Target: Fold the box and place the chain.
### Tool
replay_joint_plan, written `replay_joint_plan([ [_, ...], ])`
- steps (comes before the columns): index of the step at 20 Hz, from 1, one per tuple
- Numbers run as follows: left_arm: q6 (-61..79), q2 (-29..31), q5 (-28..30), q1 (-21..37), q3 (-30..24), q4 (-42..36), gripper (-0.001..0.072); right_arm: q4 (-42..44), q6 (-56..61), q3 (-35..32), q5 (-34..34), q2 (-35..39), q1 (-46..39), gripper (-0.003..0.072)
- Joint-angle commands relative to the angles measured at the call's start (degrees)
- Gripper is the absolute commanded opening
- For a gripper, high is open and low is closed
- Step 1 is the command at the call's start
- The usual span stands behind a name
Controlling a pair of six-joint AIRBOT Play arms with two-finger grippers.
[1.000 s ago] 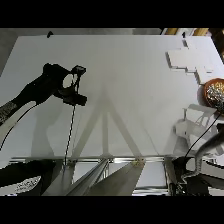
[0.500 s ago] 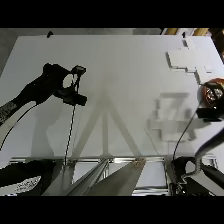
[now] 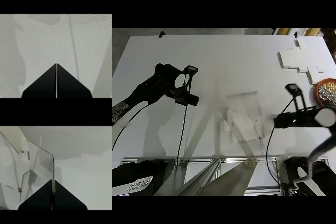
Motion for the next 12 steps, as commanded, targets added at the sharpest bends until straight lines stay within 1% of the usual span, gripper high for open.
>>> replay_joint_plan([
  [1, 0.0, 0.0, 0.8, 0.0, 0.0, -0.1, 0.0009, 1.7, 2.0, -6.5, -4.7, 1.4, 5.4, 0.0017],
  [5, -0.1, -0.1, 1.0, 0.0, 0.0, -1.1, 0.0009, 1.7, 2.1, -7.4, -9.1, 1.4, 8.5, 0.0017],
  [7, 0.0, -0.1, 3.4, 0.0, 0.0, -2.4, 0.0009, 1.7, 2.1, -7.4, -10.8, 1.4, 9.0, 0.0017],
  [9, 0.3, -0.1, 6.7, 0.0, 0.0, -4.7, 0.0008, 1.7, 2.0, -7.4, -11.0, 1.4, 8.9, 0.0017],
  [12, 0.4, -0.1, 12.0, 0.0, 0.0, -4.7, 0.0009, 1.7, 2.0, -7.4, -10.9, 1.4, 8.9, 0.0017],
])
